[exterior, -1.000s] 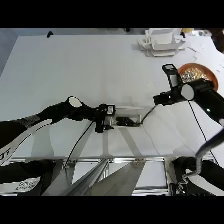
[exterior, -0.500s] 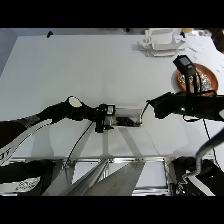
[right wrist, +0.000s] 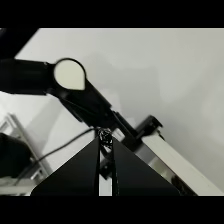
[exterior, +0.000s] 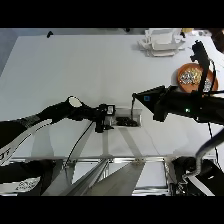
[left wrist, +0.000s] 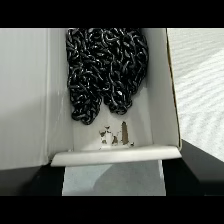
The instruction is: Fold the box and place the chain.
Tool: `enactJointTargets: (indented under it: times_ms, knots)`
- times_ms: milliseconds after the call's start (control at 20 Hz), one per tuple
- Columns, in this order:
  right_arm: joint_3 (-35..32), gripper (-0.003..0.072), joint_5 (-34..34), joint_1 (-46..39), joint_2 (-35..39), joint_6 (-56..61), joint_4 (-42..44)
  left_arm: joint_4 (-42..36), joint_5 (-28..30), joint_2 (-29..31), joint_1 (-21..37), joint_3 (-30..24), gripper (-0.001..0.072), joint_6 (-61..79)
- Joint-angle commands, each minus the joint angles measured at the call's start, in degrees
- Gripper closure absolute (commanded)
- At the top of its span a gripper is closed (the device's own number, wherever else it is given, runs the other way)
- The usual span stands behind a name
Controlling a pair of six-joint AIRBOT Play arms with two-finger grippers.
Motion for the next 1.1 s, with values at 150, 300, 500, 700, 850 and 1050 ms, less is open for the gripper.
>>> enactJointTargets:
  times_ms: [150, 300, 500, 700, 850, 1050]
  knots:
    - [0.02, 0.0669, -2.19, 0.07, -2.78, -5.31, 4.46, 0.02, 0.00, 0.02, 0.02, 0.02, 0.0437, 0.00]
    - [0.02, 0.0669, -0.52, 0.07, -7.32, -7.89, 4.48, 0.02, 0.00, 0.02, 0.02, 0.02, 0.0437, 0.00]
    - [0.04, 0.0668, 6.14, 0.07, -12.83, -12.76, 2.75, 0.02, 0.00, 0.02, 0.02, 0.02, 0.0437, 0.02]
    - [0.04, 0.0668, 10.12, 0.07, -15.32, -13.92, -1.79, 0.02, -0.02, 0.02, 0.02, 0.02, 0.0437, 0.00]
    - [0.04, 0.0668, 10.40, 0.09, -17.11, -13.99, -3.30, 0.02, 0.00, 0.02, 0.02, 0.02, 0.0437, 0.00]
    - [0.04, 0.0668, 14.05, 0.09, -21.59, -17.20, -3.43, 0.02, 0.00, 0.02, 0.02, 0.02, 0.0437, 0.02]
